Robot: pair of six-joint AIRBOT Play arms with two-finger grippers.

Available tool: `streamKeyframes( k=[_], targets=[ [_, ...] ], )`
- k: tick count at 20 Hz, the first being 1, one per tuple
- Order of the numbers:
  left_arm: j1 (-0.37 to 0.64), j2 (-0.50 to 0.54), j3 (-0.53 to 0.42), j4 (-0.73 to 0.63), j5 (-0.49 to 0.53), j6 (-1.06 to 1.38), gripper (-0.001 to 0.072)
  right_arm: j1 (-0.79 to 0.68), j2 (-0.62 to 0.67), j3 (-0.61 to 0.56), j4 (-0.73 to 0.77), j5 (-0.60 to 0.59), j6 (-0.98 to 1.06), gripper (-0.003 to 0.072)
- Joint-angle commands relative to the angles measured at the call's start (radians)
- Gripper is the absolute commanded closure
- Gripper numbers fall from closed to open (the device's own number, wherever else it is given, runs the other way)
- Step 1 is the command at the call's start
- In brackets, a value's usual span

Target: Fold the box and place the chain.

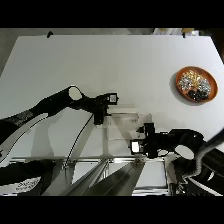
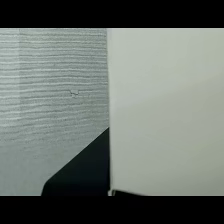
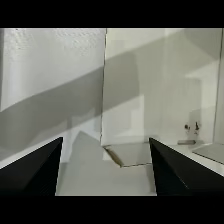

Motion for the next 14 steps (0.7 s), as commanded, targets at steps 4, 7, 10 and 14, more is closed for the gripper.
streamKeyframes(
  k=[4,7,10,14],
  targets=[
    [0.000,-0.001,0.000,0.000,0.000,0.000,0.0698,0.000,-0.041,-0.037,-0.076,-0.198,0.102,0.0088],
    [0.000,-0.001,0.000,0.000,0.000,0.000,0.0698,-0.043,-0.042,-0.017,-0.066,-0.175,0.102,0.0088],
    [0.000,-0.001,0.000,0.000,0.000,0.000,0.0698,-0.094,-0.042,0.018,-0.040,-0.159,0.098,0.0088],
    [0.000,-0.001,0.000,0.000,0.000,0.000,0.0698,-0.085,-0.039,0.020,0.009,-0.020,0.067,0.0089]
  ],
)
